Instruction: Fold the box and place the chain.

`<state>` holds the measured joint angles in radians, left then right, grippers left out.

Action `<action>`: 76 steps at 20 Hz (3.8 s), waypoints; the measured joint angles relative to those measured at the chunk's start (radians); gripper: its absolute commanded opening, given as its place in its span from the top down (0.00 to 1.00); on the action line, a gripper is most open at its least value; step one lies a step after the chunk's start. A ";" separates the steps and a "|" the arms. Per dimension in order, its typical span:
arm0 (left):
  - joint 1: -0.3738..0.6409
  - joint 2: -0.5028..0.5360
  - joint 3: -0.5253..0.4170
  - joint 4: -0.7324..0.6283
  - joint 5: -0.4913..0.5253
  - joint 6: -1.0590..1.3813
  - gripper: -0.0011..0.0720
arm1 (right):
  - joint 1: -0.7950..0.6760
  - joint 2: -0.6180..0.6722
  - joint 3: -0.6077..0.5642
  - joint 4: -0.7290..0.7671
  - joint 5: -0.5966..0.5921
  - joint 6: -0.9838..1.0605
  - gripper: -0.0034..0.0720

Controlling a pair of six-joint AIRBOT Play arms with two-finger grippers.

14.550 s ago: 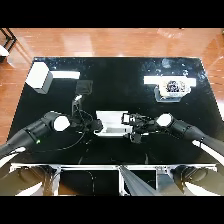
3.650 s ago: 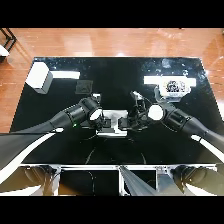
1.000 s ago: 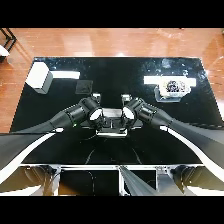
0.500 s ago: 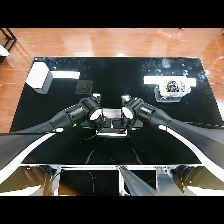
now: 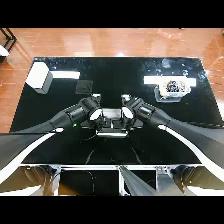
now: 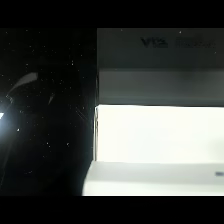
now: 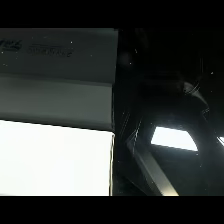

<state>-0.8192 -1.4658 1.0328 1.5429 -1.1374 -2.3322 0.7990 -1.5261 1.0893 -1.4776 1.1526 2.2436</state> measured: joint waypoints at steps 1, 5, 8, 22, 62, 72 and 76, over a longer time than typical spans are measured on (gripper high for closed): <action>0.000 0.000 0.000 0.000 0.000 0.000 0.96 | 0.000 0.000 0.000 0.000 -0.001 -0.001 0.91; 0.000 0.000 0.000 0.000 0.000 0.002 0.96 | -0.001 0.000 -0.001 -0.012 0.009 -0.010 0.59; 0.000 0.000 0.000 0.000 0.000 0.002 0.96 | -0.001 0.000 -0.001 -0.014 0.010 -0.006 0.64; 0.000 0.000 0.000 -0.006 0.001 0.006 0.96 | 0.000 0.006 -0.001 -0.025 0.029 -0.011 0.45; 0.000 0.000 0.000 -0.011 0.040 0.002 0.96 | -0.818 -0.122 0.304 -0.218 -0.156 -0.442 0.25; 0.000 0.000 0.000 -0.011 0.043 0.002 0.96 | -0.823 -0.238 0.360 -0.199 -0.161 -0.461 0.70; 0.000 0.000 0.000 -0.011 0.042 0.002 0.96 | -0.823 -0.245 0.370 -0.198 -0.141 -0.483 0.93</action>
<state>-0.8196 -1.4658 1.0328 1.5314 -1.0950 -2.3302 -0.0242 -1.7706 1.4597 -1.6756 1.0115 1.7611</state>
